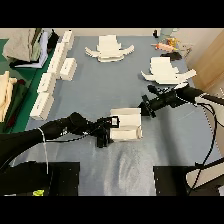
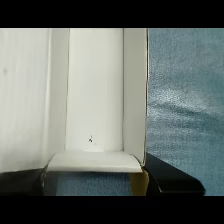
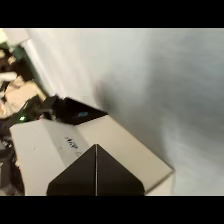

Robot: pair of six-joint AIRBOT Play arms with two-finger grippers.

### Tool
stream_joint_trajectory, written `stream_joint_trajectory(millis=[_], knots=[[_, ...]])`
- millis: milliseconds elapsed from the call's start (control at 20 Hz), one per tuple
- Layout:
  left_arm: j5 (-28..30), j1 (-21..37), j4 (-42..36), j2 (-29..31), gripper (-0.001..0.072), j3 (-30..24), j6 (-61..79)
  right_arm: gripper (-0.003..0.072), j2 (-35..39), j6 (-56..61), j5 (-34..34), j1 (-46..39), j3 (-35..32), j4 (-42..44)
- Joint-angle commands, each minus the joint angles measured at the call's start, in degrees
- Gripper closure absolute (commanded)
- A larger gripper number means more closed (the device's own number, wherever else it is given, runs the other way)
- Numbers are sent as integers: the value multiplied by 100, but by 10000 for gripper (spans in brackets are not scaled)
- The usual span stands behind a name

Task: Fold the box.

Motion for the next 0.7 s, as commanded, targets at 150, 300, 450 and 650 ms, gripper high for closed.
stream_joint_trajectory(millis=[150, 300, 450, 650], knots=[[0, 0, 0, 0, 190, 2, 2, 681, -33, -1113, 809, 704, 31, -214], [0, 0, 0, 0, 190, 2, 2, 681, 546, -1670, 496, 1169, -103, -833], [0, 0, 0, 0, 190, 2, 0, 681, 1272, -2249, -417, 1532, -562, -841], [0, 0, 0, 0, 190, 2, 2, 681, 2127, -2758, -1794, 1821, -1276, -870]])
